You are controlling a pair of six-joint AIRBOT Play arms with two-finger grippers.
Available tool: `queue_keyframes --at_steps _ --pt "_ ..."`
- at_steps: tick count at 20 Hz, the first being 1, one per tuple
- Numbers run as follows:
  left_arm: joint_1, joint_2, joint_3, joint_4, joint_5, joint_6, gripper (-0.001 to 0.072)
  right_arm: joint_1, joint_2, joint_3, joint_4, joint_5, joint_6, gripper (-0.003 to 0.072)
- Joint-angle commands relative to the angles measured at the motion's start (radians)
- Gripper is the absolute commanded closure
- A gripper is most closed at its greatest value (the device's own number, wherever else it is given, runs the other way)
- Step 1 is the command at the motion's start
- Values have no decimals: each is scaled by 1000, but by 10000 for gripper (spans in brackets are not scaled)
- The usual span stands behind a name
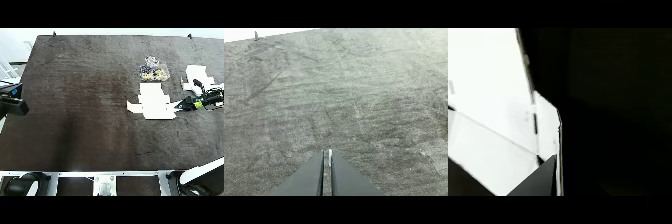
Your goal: Fold the box and place the chain.
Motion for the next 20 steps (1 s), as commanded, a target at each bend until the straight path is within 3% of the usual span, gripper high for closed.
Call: queue_keyframes --at_steps 1,8,11,15,20 --pt "0 1 1 0 0 0 630 9 32 -66 138 51 -7 678" --pt "0 1 1 0 0 0 630 207 219 -312 393 -110 3 678" --pt "0 1 1 0 0 0 630 357 233 -315 478 -199 40 678" --pt "0 1 1 0 0 0 630 535 233 -315 473 -349 45 679" --pt "0 0 1 0 16 0 630 569 233 -315 460 -455 76 679"
